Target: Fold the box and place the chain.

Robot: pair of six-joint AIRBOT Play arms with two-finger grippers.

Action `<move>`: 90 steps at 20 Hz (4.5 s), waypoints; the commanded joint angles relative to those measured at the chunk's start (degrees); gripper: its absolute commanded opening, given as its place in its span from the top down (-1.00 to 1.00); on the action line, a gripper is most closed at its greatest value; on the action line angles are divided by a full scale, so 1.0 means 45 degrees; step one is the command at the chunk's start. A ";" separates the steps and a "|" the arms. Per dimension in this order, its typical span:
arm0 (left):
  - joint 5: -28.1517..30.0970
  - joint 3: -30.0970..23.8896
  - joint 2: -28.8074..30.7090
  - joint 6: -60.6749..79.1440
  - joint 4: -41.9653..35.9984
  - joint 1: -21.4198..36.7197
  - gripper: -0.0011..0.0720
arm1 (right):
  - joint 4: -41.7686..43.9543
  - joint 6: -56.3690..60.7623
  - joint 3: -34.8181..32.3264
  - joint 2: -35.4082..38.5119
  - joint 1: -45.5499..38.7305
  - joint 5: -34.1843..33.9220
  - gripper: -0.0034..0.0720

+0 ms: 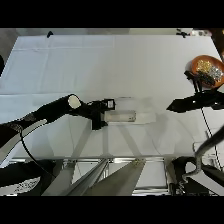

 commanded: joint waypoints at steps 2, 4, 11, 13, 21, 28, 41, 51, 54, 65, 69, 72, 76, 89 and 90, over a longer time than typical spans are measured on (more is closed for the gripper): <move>0.0000 -0.0010 0.0010 0.0000 0.0000 0.0000 0.60 | 0.0947 -0.0670 -0.0117 -0.1520 -0.0199 -0.0102 0.89; 0.0000 -0.0010 0.0010 0.0000 0.0000 0.0000 0.60 | 0.0971 -0.0675 -0.0437 -0.1520 -0.0199 -0.0534 0.89; 0.0000 -0.0010 0.0010 0.0000 0.0000 0.0000 0.60 | 0.1044 -0.0665 -0.1146 -0.1525 0.0593 -0.1598 0.88; 0.0000 -0.0010 0.0010 0.0000 0.0005 0.0000 0.60 | 0.1030 -0.0661 -0.1273 -0.1525 0.1219 -0.1889 0.88; 0.0000 -0.0010 0.0010 0.0000 0.0005 0.0000 0.60 | 0.1360 -0.0476 -0.1316 -0.1802 0.2482 -0.2220 0.89; 0.0000 -0.0010 0.0010 0.0000 0.0000 0.0000 0.60 | 0.2477 -0.1156 -0.1316 -0.2050 0.2953 -0.2030 0.88; 0.0000 -0.0010 0.0010 0.0000 0.0000 0.0000 0.60 | 0.5411 -0.2142 -0.1311 -0.2249 0.3755 -0.1224 0.31; 0.0000 -0.0010 0.0010 0.0000 0.0000 0.0000 0.60 | 0.6013 -0.2127 -0.1302 -0.2239 0.4036 -0.0714 -0.18; 0.0000 -0.0010 0.0010 0.0000 0.0000 0.0000 0.60 | 0.5940 -0.1860 -0.1297 -0.2220 0.4867 -0.1477 -0.18; 0.0000 -0.0010 0.0010 0.0000 0.0000 0.0000 0.60 | 0.2288 0.1472 -0.1073 -0.0248 0.5727 -0.3789 -0.14; 0.0000 -0.0010 0.0010 0.0000 0.0005 0.0000 0.60 | 0.1287 0.2943 -0.1073 -0.0175 0.7509 -0.4920 -0.15; 0.0000 -0.0010 0.0010 0.0000 0.0005 0.0000 0.60 | 0.1282 0.3793 -0.1073 -0.0175 0.8408 -0.5965 -0.15; 0.0000 -0.0010 0.0010 0.0000 0.0000 0.0000 0.60 | 0.1200 0.4352 -0.1054 -0.0170 0.8762 -0.6528 -0.09; 0.0000 -0.0010 0.0010 0.0000 0.0000 0.0000 0.60 | -0.3857 1.0443 -0.1054 -0.0209 1.0967 -0.7378 0.05; 0.0000 -0.0010 0.0010 0.0000 0.0000 0.0000 0.60 | -0.4046 1.0836 -0.1054 -0.0228 1.1060 -0.7582 0.13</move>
